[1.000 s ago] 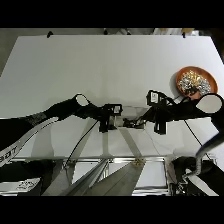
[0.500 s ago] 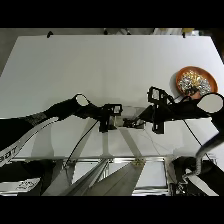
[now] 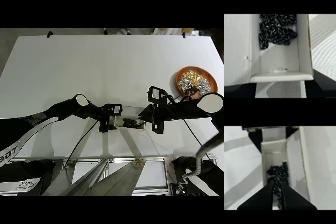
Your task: Fold the box and place the chain.
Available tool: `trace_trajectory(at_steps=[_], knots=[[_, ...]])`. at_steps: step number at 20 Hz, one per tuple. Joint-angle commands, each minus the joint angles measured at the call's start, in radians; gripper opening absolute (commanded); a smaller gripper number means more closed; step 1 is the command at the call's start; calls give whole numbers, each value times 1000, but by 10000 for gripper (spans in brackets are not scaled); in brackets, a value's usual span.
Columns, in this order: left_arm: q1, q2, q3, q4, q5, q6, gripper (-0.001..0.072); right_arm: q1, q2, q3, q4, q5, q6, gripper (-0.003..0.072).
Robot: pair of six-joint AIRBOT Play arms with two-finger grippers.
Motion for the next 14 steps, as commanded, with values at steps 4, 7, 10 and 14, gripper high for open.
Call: trace_trajectory(at_steps=[4,7,10,14], knots=[[0,0,0,0,0,0,256,-1,0,0,-449,-223,460,115],[0,0,0,0,0,0,256,-1,-4,0,-610,-253,536,105],[0,0,0,0,0,0,256,-35,-4,0,-633,-263,543,105],[0,0,0,0,0,0,256,-105,-7,0,-633,-277,540,105]])
